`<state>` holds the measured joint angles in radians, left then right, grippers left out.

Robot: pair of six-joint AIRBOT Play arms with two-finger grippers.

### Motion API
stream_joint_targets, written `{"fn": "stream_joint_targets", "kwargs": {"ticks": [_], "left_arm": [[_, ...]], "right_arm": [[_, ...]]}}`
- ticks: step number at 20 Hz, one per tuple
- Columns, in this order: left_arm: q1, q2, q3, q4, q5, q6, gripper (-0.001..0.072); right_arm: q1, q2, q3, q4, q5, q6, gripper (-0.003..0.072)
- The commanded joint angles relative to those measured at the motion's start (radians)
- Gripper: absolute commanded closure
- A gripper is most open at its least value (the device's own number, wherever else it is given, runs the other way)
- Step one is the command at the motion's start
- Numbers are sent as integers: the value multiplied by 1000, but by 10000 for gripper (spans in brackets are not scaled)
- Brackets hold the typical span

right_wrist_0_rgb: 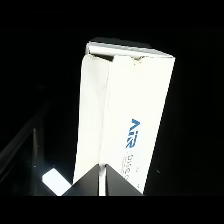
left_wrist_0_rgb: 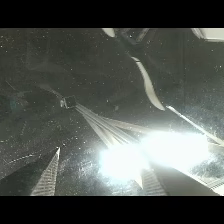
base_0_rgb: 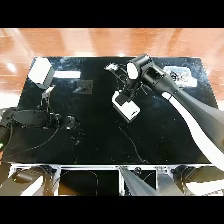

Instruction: Fold the box and place the chain.

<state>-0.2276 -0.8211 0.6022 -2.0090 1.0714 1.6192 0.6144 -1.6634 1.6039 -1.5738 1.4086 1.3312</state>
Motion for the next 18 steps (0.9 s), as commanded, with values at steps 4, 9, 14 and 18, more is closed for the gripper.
{"fn": "stream_joint_targets", "kwargs": {"ticks": [4, 9, 14, 18], "left_arm": [[1, 0, 0, 0, 0, 0, 117], [1, 0, 0, 0, 0, 0, 117], [1, 0, 0, 5, 0, 0, 117], [1, -10, 0, 7, 0, 0, 117]], "right_arm": [[-4, 1, 2, -16, 0, 1, 664], [-10, 3, 2, 12, 27, -179, 664], [-39, 24, 2, 62, 71, -401, 663], [-72, 68, 2, 169, 110, -476, 663]]}}
